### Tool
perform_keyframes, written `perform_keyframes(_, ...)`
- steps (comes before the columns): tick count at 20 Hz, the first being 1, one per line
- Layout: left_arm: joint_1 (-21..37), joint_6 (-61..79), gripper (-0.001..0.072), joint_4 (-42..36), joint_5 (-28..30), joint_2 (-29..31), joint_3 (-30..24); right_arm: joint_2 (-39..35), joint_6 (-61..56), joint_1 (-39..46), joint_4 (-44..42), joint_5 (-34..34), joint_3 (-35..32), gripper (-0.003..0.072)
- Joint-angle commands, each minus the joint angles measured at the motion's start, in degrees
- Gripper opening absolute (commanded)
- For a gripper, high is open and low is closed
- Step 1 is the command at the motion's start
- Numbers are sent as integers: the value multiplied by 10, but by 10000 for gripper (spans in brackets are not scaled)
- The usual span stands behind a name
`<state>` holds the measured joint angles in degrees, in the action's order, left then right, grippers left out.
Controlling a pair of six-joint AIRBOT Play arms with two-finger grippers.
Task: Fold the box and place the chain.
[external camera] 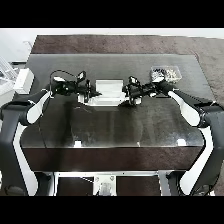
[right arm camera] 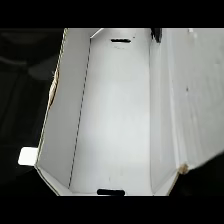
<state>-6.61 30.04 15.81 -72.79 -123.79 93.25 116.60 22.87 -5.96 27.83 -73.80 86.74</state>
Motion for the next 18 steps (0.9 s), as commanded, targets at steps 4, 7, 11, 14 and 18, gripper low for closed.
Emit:
perform_keyframes(4, 0, 0, 22, 0, 0, 0, 0, 2, -3, -2, 7, -2, 7, 701)
perform_keyframes(7, 0, 0, 22, 1, 0, 0, 0, 2, -3, -8, 7, -2, 8, 701)
perform_keyframes(11, 0, 0, 22, 0, 0, 0, 0, 4, -4, -12, 7, 5, 11, 697)
perform_keyframes(14, 0, 0, 22, 0, 0, 0, 0, 4, -9, -11, 7, 12, 11, 678)
perform_keyframes(18, 0, 0, 22, 0, 0, 0, 0, 4, -10, -11, 24, 21, 15, 664)
